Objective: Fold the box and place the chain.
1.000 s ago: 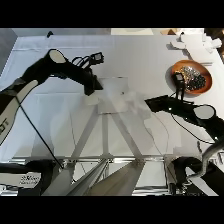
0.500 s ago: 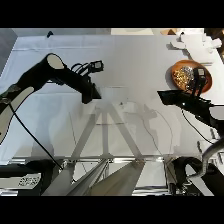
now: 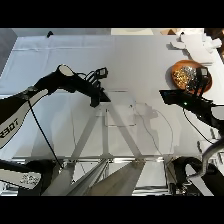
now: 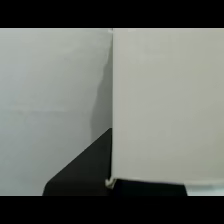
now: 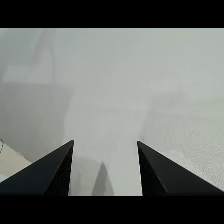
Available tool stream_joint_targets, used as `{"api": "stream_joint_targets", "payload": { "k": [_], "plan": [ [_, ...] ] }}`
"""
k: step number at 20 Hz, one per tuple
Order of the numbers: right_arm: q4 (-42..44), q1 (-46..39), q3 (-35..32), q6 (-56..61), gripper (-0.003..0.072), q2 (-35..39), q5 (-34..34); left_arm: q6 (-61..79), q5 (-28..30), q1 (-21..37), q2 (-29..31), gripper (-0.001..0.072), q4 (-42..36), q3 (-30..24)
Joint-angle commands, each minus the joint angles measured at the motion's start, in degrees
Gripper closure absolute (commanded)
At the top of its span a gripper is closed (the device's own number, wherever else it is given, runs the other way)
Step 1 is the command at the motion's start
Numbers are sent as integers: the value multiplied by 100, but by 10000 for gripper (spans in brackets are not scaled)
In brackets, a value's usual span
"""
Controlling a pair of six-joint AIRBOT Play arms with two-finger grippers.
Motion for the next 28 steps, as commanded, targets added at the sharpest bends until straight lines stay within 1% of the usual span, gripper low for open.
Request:
{"api": "stream_joint_targets", "payload": {
  "k": [1,5,7,10,12,21,22,24,27,28],
  "plan": [
    [2,-2,7,0,255,4,0,1331,22,-4,-120,709,-74,-7],
    [2,-2,7,0,258,4,0,1401,26,-2,-162,705,-101,-7],
    [2,-2,7,2,260,4,2,1001,160,-2,-214,706,-26,-7],
    [2,-2,7,0,261,4,2,103,433,-2,-302,706,332,-7],
    [2,-2,7,0,261,4,2,87,402,-2,-306,706,557,-7],
    [17,0,7,-26,260,4,13,87,387,-2,-304,705,553,-7],
    [17,-2,9,-131,260,4,125,87,387,-2,-304,705,553,-7],
    [70,4,37,-693,257,4,664,87,387,-2,-304,705,551,-7],
    [750,4,168,-1790,248,4,1685,87,385,-2,-304,704,551,-7],
    [815,4,243,-2258,245,4,1958,85,387,-2,-304,704,549,-7]
  ]
}}
